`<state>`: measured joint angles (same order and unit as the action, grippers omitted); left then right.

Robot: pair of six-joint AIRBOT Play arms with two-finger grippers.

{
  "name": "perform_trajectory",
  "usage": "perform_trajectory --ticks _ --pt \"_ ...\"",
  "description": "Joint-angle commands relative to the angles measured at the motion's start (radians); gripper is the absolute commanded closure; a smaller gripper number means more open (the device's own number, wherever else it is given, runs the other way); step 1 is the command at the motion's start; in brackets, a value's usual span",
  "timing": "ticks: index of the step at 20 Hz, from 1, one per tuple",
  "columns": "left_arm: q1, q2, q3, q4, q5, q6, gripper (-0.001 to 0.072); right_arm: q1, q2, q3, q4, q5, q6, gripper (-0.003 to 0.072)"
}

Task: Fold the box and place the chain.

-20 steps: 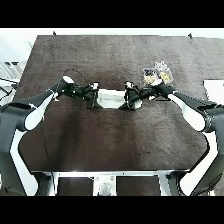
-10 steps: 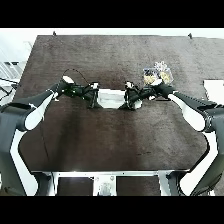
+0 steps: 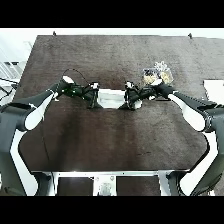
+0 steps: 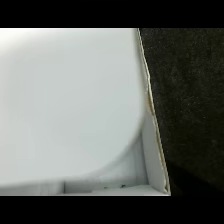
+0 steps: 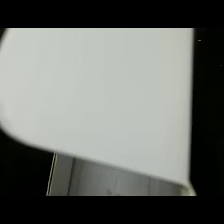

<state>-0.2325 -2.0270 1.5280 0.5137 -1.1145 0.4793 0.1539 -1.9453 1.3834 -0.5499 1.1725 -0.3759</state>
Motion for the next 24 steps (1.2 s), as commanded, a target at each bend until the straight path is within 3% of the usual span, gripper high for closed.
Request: perform_trajectory --ticks 1,8,9,20,24 --pt "-0.001 0.001 0.001 -0.001 0.0 0.0 0.0363 0.001 0.0 0.0 0.0 0.0 0.001 0.0101" --pt "-0.001 0.001 0.001 -0.001 0.0 0.0 0.0364 0.001 0.0 0.0 0.0 0.0 0.0 0.0094" --pt "0.0 0.001 0.001 -0.001 0.0 0.0 0.0364 -0.005 0.002 0.0 -0.001 0.009 0.013 -0.0034" --pt "0.0 0.001 0.001 0.003 0.001 -0.033 0.0364 -0.137 0.114 0.0 -0.064 0.066 0.164 -0.0034" --pt "0.0 0.001 0.0 0.003 0.007 -0.06 0.0364 -0.177 0.163 0.0 -0.061 0.206 0.18 -0.0034"
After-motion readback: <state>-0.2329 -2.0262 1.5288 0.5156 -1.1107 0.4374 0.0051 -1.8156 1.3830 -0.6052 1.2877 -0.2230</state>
